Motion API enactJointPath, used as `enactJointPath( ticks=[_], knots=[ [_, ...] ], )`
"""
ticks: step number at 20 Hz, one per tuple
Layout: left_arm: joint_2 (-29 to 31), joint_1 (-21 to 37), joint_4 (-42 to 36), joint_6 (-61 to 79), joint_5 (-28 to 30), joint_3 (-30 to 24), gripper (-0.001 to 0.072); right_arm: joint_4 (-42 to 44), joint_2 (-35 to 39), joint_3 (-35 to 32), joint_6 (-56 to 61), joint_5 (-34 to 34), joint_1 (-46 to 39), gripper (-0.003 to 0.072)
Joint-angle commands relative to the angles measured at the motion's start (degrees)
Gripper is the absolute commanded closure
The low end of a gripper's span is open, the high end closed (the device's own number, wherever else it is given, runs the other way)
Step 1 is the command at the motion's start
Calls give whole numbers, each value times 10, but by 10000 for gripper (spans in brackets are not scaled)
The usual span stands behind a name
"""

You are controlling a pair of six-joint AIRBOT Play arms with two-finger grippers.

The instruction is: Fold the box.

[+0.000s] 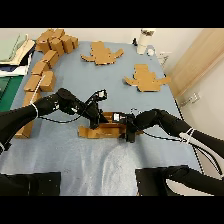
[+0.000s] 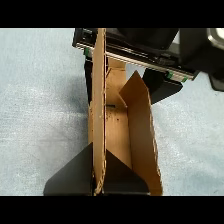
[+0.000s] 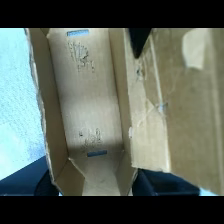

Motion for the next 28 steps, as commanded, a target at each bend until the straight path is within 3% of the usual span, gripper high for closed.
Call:
enactJointPath(
  ticks=[1, 18, 19, 20, 21, 24, 28],
  knots=[
    [0, 0, 0, 0, 1, 0, 697, 0, -1, 0, 0, -2, 1, 115],
    [0, 0, 0, -5, 8, 0, 695, 0, -1, 0, 0, -2, 1, 115],
    [0, 1, 2, -16, 8, 0, 675, 0, -1, 0, 0, -2, 1, 115],
    [0, 2, 2, -25, 14, 0, 389, 0, -1, 0, 0, -2, 1, 115],
    [0, 2, 2, -60, 23, 0, 221, 0, -1, 0, 0, -2, 1, 115],
    [5, 13, 18, -125, 12, 0, 219, 0, -1, 0, 0, -3, 1, 115],
    [57, 52, 134, -243, -18, 0, 218, 0, -1, 0, 0, -3, 1, 115]
  ],
)
